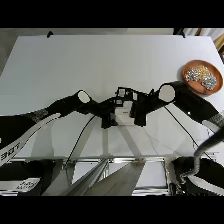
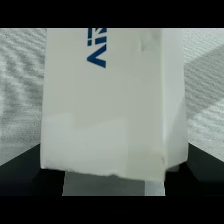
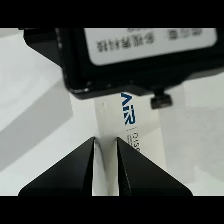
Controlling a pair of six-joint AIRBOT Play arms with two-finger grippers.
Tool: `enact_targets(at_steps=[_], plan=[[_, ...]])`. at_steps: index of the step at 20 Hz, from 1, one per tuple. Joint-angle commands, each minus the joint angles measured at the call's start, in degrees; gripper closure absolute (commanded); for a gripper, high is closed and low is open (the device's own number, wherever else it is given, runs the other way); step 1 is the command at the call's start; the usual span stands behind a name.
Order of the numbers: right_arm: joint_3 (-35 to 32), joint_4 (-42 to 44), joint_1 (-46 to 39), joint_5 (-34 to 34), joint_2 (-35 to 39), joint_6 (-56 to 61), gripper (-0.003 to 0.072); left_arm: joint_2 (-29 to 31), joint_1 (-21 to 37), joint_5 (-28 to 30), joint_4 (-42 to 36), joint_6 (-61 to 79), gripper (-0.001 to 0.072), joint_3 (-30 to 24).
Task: Fold the box and place the chain.
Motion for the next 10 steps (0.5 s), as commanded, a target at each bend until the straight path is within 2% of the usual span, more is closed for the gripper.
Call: enact_targets(at_steps=[1,10], plan=[[-0.1,0.0,0.1,-0.7,0.3,0.1,0.0554,0.0,0.0,0.0,0.1,0.1,0.0555,0.0],[-0.1,-1.7,0.1,-2.8,2.8,1.3,0.0561,0.0,0.0,0.0,0.1,0.1,0.0555,0.0]])
